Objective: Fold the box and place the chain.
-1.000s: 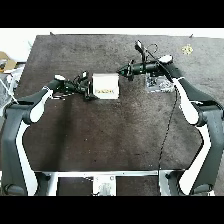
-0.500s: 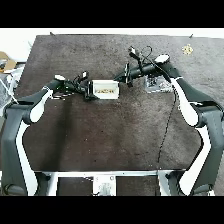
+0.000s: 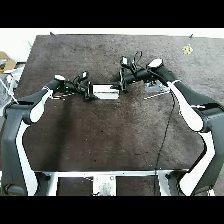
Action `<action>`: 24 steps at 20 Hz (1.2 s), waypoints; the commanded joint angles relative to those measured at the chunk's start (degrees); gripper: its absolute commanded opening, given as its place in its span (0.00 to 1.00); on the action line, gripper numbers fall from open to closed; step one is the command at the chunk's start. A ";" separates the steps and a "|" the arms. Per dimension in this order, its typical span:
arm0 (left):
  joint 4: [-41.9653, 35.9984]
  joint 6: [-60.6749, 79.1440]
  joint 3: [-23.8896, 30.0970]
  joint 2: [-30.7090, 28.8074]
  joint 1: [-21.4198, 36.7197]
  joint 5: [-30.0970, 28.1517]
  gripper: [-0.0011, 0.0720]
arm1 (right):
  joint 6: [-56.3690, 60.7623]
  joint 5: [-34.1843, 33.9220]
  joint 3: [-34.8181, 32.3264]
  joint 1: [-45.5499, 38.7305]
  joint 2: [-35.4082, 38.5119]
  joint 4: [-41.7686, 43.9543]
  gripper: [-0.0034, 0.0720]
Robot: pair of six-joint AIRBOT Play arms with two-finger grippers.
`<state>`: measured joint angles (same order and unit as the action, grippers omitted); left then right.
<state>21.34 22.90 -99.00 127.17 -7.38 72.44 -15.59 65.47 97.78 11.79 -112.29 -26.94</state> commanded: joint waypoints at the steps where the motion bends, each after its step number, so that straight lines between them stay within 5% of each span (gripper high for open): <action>1: 0.00 0.00 0.00 0.02 0.04 -0.04 0.48 | -5.60 -1.62 -2.05 0.63 0.46 4.02 0.49; 7: 0.00 0.00 0.00 0.02 0.04 -0.02 0.48 | -4.31 3.63 -2.08 0.96 -0.24 3.58 0.50; 14: 0.00 0.00 0.00 0.02 0.04 -0.02 0.48 | -6.01 -6.03 -2.05 2.19 -2.34 2.32 0.50; 24: 0.00 0.00 -0.04 0.02 0.04 0.00 0.48 | -5.09 -5.81 -2.08 2.12 -0.17 1.11 0.46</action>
